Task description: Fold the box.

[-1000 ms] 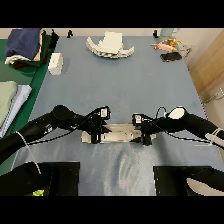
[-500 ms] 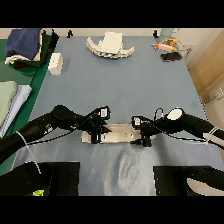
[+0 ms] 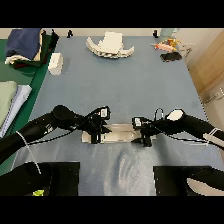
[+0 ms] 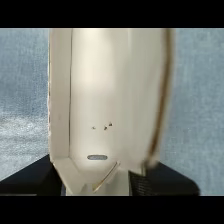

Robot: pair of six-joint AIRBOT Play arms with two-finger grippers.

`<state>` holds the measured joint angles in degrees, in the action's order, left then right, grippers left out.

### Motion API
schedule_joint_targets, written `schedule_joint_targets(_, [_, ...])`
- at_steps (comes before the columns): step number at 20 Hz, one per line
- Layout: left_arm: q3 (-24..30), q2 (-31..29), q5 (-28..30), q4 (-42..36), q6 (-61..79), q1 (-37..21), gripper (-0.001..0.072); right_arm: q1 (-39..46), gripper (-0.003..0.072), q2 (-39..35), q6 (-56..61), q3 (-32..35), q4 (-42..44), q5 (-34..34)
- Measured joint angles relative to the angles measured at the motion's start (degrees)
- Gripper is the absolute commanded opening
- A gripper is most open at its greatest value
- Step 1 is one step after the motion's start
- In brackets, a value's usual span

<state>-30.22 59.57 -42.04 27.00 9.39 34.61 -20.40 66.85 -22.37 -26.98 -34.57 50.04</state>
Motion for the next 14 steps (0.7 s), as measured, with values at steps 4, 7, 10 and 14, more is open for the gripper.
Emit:
schedule_joint_targets(4, [0.0,0.0,-0.04,0.0,0.0,0.0,0.0015,-0.02,0.0515,-0.33,-0.09,0.04,-0.37,0.44])
schedule_joint_targets(7, [0.0,0.02,-0.04,0.02,0.0,0.0,0.0015,-0.02,0.0514,-0.42,-0.15,0.07,-0.37,0.46])
schedule_joint_targets(10, [0.0,0.02,-0.02,0.02,0.0,0.0,0.0015,-0.02,0.0515,-0.42,-0.17,0.07,-0.31,0.46])
schedule_joint_targets(14, [0.0,0.0,0.0,0.0,0.0,0.0,0.0015,-0.02,0.0514,-0.44,-0.2,0.07,-0.22,0.46])
